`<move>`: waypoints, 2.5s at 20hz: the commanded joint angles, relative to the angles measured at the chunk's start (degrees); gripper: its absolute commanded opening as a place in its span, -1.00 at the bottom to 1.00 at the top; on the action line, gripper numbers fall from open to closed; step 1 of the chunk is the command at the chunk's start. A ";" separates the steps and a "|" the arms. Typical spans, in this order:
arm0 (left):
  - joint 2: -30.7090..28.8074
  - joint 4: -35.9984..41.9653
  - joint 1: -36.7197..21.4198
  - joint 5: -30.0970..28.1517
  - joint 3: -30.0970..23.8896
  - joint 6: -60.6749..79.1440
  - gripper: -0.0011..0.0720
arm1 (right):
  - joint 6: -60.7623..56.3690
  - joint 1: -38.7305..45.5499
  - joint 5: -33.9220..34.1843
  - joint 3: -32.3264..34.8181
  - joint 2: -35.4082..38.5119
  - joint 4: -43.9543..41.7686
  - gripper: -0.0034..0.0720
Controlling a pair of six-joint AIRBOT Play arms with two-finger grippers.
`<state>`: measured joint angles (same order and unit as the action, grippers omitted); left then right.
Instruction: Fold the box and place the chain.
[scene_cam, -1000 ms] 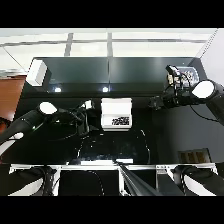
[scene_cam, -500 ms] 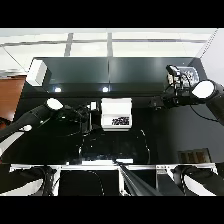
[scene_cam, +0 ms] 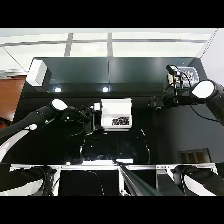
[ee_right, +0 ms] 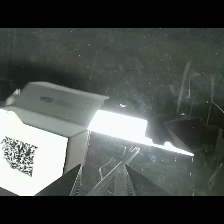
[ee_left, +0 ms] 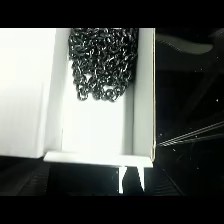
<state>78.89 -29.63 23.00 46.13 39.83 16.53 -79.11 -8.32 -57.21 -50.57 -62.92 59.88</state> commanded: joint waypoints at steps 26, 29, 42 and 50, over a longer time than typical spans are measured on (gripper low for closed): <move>0.35 -0.11 1.99 -3.10 0.15 0.00 0.12 | 61.20 -12.04 -7.72 -7.98 -13.79 -15.85 0.96; 0.35 -0.11 1.99 -3.10 0.15 0.00 0.12 | 64.17 -13.53 -5.40 -5.57 -13.79 -15.82 0.96; 0.35 -0.11 2.01 -3.10 0.15 0.00 0.12 | 64.17 -13.60 -5.66 -5.55 -13.77 -15.89 0.95; 0.35 -0.11 2.01 -3.10 0.15 0.00 0.12 | 64.22 -13.62 -5.33 -5.55 -13.79 -15.89 0.96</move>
<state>79.22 -29.74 24.97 43.03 39.99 16.51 -14.94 -21.87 -62.72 -56.14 -76.71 43.99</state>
